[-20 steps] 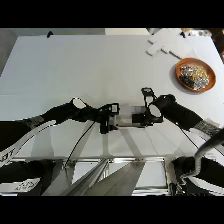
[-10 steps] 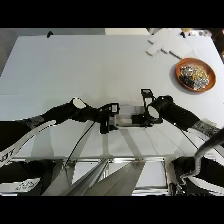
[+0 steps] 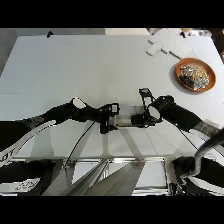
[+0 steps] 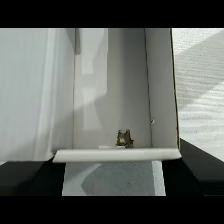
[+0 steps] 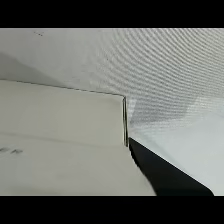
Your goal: Fold the box and place the chain.
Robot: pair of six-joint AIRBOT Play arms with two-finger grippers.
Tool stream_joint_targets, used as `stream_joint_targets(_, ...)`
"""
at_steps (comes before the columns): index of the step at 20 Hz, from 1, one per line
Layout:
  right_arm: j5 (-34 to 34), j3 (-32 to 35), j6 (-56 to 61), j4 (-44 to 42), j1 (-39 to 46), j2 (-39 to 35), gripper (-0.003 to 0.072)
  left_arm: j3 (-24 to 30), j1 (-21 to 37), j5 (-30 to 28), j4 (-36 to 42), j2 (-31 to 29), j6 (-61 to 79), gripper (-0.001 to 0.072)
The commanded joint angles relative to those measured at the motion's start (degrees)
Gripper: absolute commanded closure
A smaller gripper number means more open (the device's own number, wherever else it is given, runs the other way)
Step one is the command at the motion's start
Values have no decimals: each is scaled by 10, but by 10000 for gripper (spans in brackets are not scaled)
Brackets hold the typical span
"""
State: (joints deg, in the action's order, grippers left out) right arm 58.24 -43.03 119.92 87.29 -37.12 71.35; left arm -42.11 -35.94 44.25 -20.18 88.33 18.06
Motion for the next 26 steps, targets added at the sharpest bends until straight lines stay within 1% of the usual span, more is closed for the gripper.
stream_joint_targets(1, 27, -1, -60, 3, 0, -34, 372, 0, 0, 1, 0, 0, -1, 611)
stream_joint_targets(4, 65, -8, -112, 16, 8, -82, 373, 0, 0, 2, 0, 0, -1, 611)
stream_joint_targets(5, 85, -19, -136, 16, 17, -100, 417, 0, 0, 2, 0, 0, -1, 611)
stream_joint_targets(6, 104, -36, -158, 16, 30, -114, 507, 0, 0, 1, 0, 0, -1, 611)
stream_joint_targets(7, 122, -60, -180, 16, 48, -125, 531, 0, 0, 2, 0, 0, -1, 611)
stream_joint_targets(8, 133, -88, -200, 16, 71, -130, 528, 0, 0, 2, 0, 0, -1, 611)
stream_joint_targets(9, 138, -120, -220, 16, 100, -129, 478, 0, 0, 2, 0, 0, -1, 611)
stream_joint_targets(10, 132, -148, -241, 16, 131, -128, 387, 0, 0, 2, 0, 0, -1, 611)
stream_joint_targets(12, 105, -201, -289, 17, 211, -114, 383, 0, 0, 2, 0, 0, -1, 611)
stream_joint_targets(16, 88, -305, -335, 19, 401, -18, 393, 0, 0, 1, 0, 0, -1, 611)
stream_joint_targets(19, 70, -363, -345, 18, 493, 70, 393, 0, 0, 2, 0, 0, -1, 611)
stream_joint_targets(21, 64, -389, -349, 19, 520, 125, 394, 0, 0, 2, 0, 0, -1, 611)
stream_joint_targets(24, 56, -411, -354, 25, 525, 199, 394, 0, 0, 2, 0, 0, -1, 611)
stream_joint_targets(26, 41, -414, -347, 25, 525, 235, 395, 0, 0, 2, 0, 0, -1, 611)
